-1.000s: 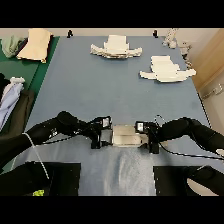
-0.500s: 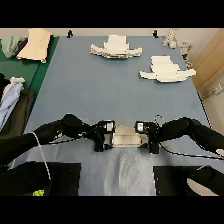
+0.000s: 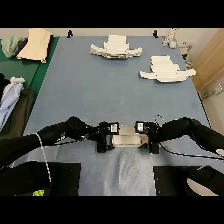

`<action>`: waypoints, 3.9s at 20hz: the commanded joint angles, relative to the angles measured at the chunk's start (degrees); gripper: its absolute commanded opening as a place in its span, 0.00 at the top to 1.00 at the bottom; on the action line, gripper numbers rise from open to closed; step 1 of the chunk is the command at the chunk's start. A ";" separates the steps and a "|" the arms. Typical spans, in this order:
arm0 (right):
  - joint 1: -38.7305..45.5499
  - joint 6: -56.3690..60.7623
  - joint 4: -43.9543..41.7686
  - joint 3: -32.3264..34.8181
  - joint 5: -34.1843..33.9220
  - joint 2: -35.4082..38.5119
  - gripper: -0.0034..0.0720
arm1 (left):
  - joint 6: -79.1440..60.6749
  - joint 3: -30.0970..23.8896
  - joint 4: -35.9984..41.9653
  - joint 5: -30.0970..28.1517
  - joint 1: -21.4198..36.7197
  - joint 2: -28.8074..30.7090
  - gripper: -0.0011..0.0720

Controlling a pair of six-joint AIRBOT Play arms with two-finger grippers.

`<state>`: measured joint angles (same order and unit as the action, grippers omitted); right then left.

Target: Fold the box.

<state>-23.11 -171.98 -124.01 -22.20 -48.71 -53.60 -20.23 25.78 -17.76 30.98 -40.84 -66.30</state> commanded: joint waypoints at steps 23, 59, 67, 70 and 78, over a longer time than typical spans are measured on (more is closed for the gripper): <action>0.00 0.00 -0.04 0.00 0.11 0.00 0.23 | 1.01 0.07 -0.90 -0.44 -0.26 -0.04 0.37; 0.02 73.77 -7.56 -11.61 6.12 -3.48 0.96 | 0.98 0.07 -0.90 -0.44 -0.26 -0.04 0.37; 0.00 70.77 -7.82 -12.85 4.70 -12.87 0.96 | 0.98 0.07 -0.90 -0.44 -0.26 -0.04 0.37; 0.00 70.34 -7.78 -12.85 3.15 -12.87 0.96 | 0.98 0.07 -0.90 -0.44 -0.26 -0.04 0.37; 0.02 67.28 -7.76 -14.60 1.33 -9.60 0.96 | 0.98 0.07 -0.90 -0.44 -0.26 -0.04 0.37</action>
<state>-23.05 -102.59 -131.59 -35.73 -45.89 -65.08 -19.29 25.82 -18.65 30.55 -41.08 -66.30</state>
